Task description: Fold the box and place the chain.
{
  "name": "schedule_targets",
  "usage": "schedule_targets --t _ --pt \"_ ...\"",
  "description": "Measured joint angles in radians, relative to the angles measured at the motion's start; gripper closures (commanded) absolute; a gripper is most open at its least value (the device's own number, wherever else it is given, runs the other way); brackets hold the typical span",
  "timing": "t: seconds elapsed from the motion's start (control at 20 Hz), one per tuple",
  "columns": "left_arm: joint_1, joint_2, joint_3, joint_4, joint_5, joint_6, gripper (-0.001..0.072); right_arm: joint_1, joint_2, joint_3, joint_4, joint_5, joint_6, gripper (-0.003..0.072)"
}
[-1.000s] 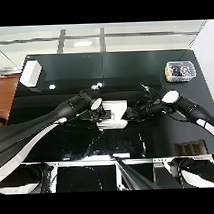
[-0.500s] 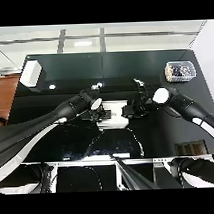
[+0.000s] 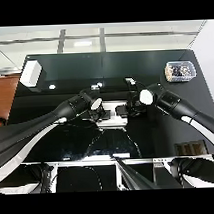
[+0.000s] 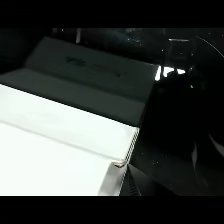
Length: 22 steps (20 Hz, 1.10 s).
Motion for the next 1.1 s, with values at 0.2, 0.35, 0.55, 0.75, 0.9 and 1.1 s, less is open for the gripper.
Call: schedule_targets --t 0.2,0.35,0.55,0.75,0.9,1.1 --pt "0.0 0.0 0.0 0.0 0.001 0.0 0.0681 0.007 -0.013 0.01 -0.037 0.039 0.034 0.0377" --pt "0.0 0.0 0.0 0.0 0.001 0.0 0.0681 0.008 -0.026 0.012 -0.051 0.061 0.044 0.0377" --pt "0.0 0.0 0.0 0.0 0.001 0.0 0.0681 0.009 -0.055 0.029 -0.057 0.08 0.063 0.0378" --pt "0.0 0.0 0.0 0.0 0.0 0.0 0.0681 0.025 -0.095 0.057 -0.064 0.089 0.093 0.0387" --pt "0.0 0.0 0.0 0.0 0.0 0.0 0.0681 0.054 -0.126 0.085 -0.101 0.103 0.127 0.0387" --pt "0.0 0.0 0.0 0.0 -0.002 0.0 0.0681 0.071 -0.146 0.107 -0.142 0.135 0.182 0.0387"
